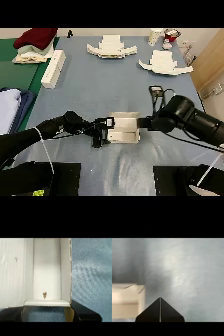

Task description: Fold the box.

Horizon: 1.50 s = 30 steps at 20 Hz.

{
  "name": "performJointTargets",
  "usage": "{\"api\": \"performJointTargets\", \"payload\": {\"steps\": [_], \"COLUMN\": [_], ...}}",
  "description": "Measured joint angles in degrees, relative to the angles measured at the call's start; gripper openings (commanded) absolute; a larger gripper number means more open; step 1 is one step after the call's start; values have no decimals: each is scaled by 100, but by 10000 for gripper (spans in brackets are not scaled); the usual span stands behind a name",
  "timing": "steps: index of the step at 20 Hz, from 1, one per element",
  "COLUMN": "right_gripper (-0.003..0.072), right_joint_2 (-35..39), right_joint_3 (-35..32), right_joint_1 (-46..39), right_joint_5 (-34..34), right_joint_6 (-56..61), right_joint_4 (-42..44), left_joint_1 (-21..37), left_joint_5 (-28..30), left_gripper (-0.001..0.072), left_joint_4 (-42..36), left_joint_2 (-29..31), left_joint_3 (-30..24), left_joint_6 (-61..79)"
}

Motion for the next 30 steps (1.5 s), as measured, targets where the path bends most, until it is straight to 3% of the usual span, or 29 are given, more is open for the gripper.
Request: {"api": "performJointTargets", "payload": {"steps": [3, 5, 8, 12, 15, 18, 22, 26, 30], "right_gripper": [1, 1, 1, 1, 2, 1, 1, 1, 1], "right_joint_2": [-125, -411, -1106, -2149, -2509, -2629, -2514, -1939, -872], "right_joint_3": [-162, -264, -291, 103, 376, 474, 474, 136, -457], "right_joint_1": [-1084, -1847, -2848, -3528, -3650, -3659, -3392, -2861, -2100], "right_joint_5": [186, 551, 914, -55, -643, -896, -901, -243, 837], "right_joint_6": [-726, -1451, -3265, -6065, -7079, -7628, -7984, -8166, -8236], "right_joint_4": [306, 955, 3051, 6170, 7191, 7534, 7278, 6846, 6306], "left_joint_1": [0, 0, 0, 0, 0, 0, 0, 0, 0], "left_joint_5": [0, 0, 0, 0, 0, 0, 0, 0, 0], "left_gripper": [454, 454, 454, 454, 454, 454, 454, 454, 454], "left_joint_4": [0, 0, 0, -2, -2, -2, -2, -2, -2], "left_joint_2": [0, 0, 0, 0, 0, 0, 0, 0, 0], "left_joint_3": [0, 0, 0, 0, 0, 0, 0, 0, 0], "left_joint_6": [-2, -2, -2, -4, -9, -9, -9, -7, -7]}}
